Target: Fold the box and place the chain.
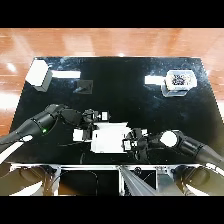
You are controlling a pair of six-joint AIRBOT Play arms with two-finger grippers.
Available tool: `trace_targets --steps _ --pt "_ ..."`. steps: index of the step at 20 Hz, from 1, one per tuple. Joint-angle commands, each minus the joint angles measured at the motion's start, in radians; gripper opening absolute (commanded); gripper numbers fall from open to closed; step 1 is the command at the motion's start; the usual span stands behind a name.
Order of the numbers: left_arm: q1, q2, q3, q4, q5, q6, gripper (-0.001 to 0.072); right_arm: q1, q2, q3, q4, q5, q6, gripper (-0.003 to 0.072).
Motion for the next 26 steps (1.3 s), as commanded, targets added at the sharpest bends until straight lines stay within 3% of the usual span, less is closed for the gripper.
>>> trace_targets --steps 1,10,16,20,26 --pt "0.000 0.000 0.000 -0.001 0.000 0.000 0.0017 0.000 -0.023 -0.001 0.034 -0.058 -0.026 0.0715" --pt "0.000 0.000 0.000 -0.001 -0.002 0.000 0.0017 0.000 -0.013 0.011 0.166 -0.103 -0.018 0.0716" --pt "0.000 0.000 0.000 -0.001 0.001 -0.001 0.0017 0.000 0.052 0.015 0.159 -0.122 0.259 0.0715" --pt "0.000 0.000 0.000 -0.001 0.001 -0.001 0.0017 0.000 0.054 0.015 0.072 -0.174 0.393 0.0715" --pt "0.000 0.000 0.000 -0.001 0.001 -0.016 0.0017 0.000 0.055 0.015 0.067 -0.242 0.412 0.0716"
